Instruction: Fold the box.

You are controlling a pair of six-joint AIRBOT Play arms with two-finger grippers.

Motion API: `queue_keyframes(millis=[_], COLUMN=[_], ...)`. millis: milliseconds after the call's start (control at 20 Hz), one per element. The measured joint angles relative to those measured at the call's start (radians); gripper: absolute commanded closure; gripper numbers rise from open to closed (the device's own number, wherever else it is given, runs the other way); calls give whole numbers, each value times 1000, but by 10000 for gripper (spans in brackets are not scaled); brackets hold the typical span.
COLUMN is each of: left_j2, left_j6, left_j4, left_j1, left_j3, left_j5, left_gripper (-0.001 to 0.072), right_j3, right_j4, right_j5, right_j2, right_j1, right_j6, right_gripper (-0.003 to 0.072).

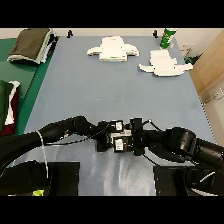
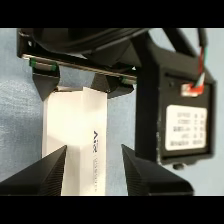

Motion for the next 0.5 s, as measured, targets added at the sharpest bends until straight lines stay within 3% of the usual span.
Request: queue_keyframes(millis=[100,200,500], left_j2=[0,0,0], left_j6=[0,0,0], left_j4=[0,0,0], left_j1=[0,0,0], left_j3=[0,0,0], left_j5=[0,0,0], left_gripper=[117,117,117], right_j3=[3,6,11], right_j4=[-12,-21,-34], right_j5=[1,1,2], right_j2=[0,0,-3], right_j1=[0,0,0], right_j6=[0,0,0], right_gripper=[185,331,352])
